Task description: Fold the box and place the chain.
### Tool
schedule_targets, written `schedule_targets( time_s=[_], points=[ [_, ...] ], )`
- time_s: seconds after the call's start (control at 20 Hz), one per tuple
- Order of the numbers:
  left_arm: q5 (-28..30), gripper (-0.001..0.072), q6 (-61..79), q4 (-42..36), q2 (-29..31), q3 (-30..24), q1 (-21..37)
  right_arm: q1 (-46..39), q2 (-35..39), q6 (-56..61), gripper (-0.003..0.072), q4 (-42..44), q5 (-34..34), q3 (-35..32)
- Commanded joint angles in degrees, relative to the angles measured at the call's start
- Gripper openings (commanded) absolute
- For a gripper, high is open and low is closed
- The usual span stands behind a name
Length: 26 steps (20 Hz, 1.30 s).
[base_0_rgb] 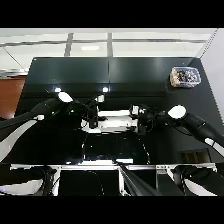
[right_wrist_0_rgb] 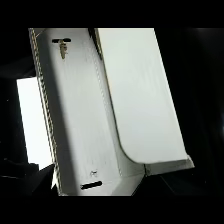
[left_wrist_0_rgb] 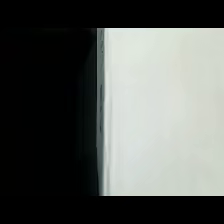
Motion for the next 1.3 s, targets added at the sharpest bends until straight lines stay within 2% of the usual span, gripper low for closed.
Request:
schedule_targets(
  time_s=[0.0, 0.4, 0.6, 0.85, 1.25],
  points=[
    [0.0, 0.0025, -0.1, 0.0, 0.0, 0.1, 0.0, -0.2, -3.3, -3.6, 0.0715, 3.4, 2.1, 0.0],
    [0.0, 0.0025, -0.1, 0.0, 0.0, 0.1, -0.1, 0.0, -7.5, -4.1, 0.0709, 2.9, 2.2, 0.3],
    [0.0, 0.0025, -0.1, 0.0, 0.0, 0.1, -0.1, 0.9, -9.7, 2.0, 0.0709, -1.4, 2.0, 2.8],
    [0.0, 0.0025, -0.1, 0.0, 0.0, 0.1, -0.1, 1.4, -9.9, 4.4, 0.0709, -6.3, 2.2, 2.9],
    [0.0, 0.0025, -0.1, 0.0, 0.0, 0.1, -0.1, 1.4, -9.9, 4.7, 0.0708, -6.3, 1.8, 2.9]
  ],
)
